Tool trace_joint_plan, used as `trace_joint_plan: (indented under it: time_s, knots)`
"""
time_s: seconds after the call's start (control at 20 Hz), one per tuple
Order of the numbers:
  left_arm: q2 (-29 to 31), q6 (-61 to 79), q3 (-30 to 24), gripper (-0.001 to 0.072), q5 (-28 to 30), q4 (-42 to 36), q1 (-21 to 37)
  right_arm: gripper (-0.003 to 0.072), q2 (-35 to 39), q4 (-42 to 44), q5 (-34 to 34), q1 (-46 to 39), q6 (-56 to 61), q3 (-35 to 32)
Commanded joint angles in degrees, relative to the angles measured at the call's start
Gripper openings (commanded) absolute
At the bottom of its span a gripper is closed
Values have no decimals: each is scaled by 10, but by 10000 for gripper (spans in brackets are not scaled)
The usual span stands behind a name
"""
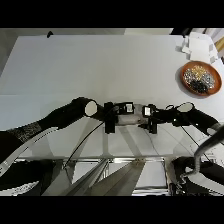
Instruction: Fold the box and place the chain.
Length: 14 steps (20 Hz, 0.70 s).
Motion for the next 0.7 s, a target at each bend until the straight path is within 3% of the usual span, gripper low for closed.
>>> trace_joint_plan:
  time_s: [0.0, 0.3, 0.55, 0.65]
  knots:
    - [12, -1, 0, 5, -22, 3, 1, 411, 0, 0, 0, 0, 0, 0]
    - [112, -157, 0, 6, -60, 106, 2, 411, 0, 0, 0, 0, 0, 0]
    - [216, -370, 0, 5, -125, 231, 5, 411, 0, 0, 0, 0, 0, 0]
    - [239, -458, 0, 5, -146, 248, 23, 411, 0, 0, 0, 0, 0, 0]
